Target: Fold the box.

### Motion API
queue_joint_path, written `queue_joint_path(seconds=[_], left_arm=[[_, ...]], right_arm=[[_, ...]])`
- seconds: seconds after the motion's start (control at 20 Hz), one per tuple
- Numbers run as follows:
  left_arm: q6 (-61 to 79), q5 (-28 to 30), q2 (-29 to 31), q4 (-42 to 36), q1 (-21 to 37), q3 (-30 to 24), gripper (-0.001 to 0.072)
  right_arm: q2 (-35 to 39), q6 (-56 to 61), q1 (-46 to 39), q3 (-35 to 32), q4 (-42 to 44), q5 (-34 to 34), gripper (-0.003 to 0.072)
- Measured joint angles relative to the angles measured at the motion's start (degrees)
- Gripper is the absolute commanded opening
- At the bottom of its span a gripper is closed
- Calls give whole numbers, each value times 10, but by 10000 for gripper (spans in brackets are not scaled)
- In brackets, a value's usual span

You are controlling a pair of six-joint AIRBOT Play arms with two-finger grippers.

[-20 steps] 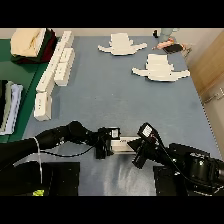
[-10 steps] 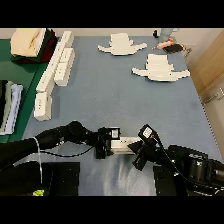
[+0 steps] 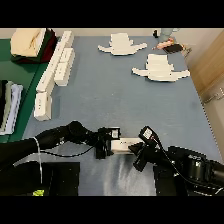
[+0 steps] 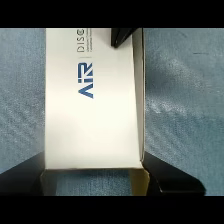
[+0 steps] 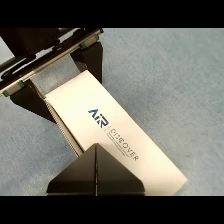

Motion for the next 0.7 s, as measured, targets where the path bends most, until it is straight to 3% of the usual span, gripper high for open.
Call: queue_joint_path(seconds=[0.7], left_arm=[[0,0,0,0,0,0,522]], right_arm=[[-43,6,0,0,4,-29,2]])
